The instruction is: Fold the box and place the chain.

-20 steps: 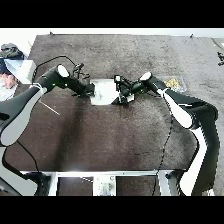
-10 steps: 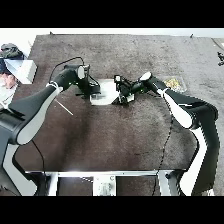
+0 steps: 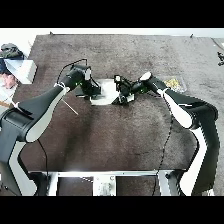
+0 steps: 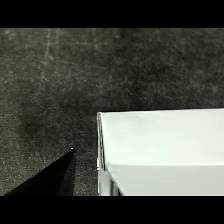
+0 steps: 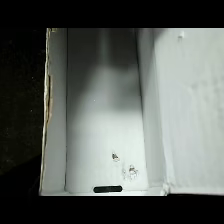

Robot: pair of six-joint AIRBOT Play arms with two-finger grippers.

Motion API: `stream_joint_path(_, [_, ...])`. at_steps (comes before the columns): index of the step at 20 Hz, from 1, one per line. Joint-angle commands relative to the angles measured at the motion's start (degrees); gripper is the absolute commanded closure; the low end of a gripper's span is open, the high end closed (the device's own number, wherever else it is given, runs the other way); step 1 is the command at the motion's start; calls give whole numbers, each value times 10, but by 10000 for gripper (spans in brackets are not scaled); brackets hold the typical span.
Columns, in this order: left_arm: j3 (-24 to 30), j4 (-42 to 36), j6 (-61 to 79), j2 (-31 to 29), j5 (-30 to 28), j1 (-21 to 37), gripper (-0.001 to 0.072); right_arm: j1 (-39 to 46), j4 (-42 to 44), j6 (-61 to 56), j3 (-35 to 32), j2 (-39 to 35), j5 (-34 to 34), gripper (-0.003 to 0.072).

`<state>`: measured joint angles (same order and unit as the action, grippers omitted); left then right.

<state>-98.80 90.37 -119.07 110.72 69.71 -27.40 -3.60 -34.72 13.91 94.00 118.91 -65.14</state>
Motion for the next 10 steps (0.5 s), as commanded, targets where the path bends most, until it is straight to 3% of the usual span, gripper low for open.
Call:
stream_joint_path(1, [-2,23,-26,3,6,-1,580,0,0,0,0,0,0,310])
stream_joint_path(4, [-2,23,-27,4,4,-1,580,0,0,0,0,0,0,310])
stream_joint_path(5, [-2,23,-26,6,4,-1,672,0,0,0,0,0,0,310])
stream_joint_path(6, [-2,23,-26,9,6,-1,698,0,0,0,0,0,0,310])
stream_joint_path(10, [-2,23,-24,12,4,0,699,0,0,0,0,0,0,310])
